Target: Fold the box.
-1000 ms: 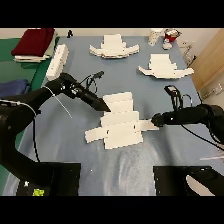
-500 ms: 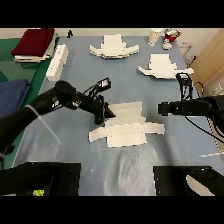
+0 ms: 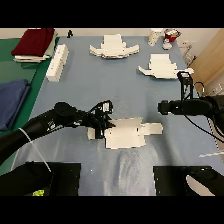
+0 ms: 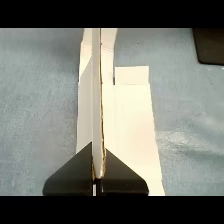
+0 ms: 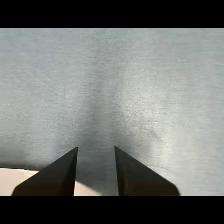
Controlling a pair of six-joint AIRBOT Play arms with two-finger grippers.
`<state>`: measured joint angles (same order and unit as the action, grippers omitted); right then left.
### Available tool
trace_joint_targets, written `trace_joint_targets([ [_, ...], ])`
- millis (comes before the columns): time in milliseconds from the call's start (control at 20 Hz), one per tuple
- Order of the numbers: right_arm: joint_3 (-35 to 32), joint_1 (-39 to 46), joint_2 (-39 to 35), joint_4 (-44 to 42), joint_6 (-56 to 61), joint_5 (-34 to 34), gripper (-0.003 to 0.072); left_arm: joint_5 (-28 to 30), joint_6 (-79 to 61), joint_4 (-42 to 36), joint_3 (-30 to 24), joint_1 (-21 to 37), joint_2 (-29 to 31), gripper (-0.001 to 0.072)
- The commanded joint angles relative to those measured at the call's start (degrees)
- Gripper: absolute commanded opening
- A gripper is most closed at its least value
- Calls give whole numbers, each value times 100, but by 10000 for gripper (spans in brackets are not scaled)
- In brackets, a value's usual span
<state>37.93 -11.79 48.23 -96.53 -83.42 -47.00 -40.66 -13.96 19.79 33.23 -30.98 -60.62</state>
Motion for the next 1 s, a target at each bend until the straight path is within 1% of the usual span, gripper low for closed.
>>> trace_joint_targets([
  [0,2,0,0,-164,4,20,377,-404,46,68,240,142,-236,13],
  [100,2,0,0,-190,4,17,377,-1099,160,101,538,352,-522,13],
  [150,2,0,2,-190,4,17,377,-1355,208,129,684,457,-669,13],
  [300,2,0,2,-190,4,17,377,-1718,474,212,1005,732,-981,13],
  [500,2,0,4,-188,4,26,377,-1738,649,273,1069,907,-1145,14],
  [950,2,0,2,-190,4,24,377,-1958,647,304,1069,881,-1569,14],
])
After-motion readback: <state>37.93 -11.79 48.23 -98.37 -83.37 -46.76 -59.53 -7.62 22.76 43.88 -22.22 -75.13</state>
